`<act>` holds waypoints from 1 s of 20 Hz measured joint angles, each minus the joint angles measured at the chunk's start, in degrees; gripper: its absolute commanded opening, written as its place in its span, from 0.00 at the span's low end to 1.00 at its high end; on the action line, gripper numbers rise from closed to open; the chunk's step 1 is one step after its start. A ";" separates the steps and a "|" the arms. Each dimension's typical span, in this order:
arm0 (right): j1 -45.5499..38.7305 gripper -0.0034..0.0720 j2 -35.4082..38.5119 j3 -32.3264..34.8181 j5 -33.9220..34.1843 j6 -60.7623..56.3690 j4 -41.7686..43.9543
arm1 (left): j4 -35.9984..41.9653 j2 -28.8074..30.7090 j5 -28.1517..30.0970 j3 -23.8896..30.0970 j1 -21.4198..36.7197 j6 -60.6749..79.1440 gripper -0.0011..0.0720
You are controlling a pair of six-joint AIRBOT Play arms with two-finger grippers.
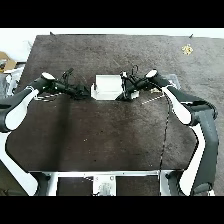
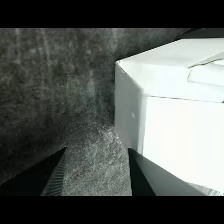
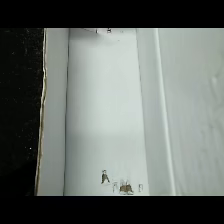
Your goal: Fold the box and place the chain.
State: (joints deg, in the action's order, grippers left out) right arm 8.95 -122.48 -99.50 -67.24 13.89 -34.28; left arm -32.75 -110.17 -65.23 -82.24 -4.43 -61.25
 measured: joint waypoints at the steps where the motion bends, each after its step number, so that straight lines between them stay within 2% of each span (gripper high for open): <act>1: 0.00 0.61 0.00 0.00 0.00 0.00 -0.02 | 0.39 0.00 -0.17 -0.15 -0.11 0.20 0.59; 14: 0.00 0.61 0.00 0.00 -0.02 0.00 -0.02 | 3.06 0.07 0.39 -3.50 -2.38 -1.14 0.59; 20: 0.00 0.61 0.00 0.00 -0.02 0.00 -0.02 | -6.36 0.07 0.87 -9.20 -6.36 -10.40 0.59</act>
State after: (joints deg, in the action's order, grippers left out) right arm 8.95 -122.48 -99.50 -67.26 13.89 -34.30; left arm -39.11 -110.10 -64.36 -91.44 -10.79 -71.66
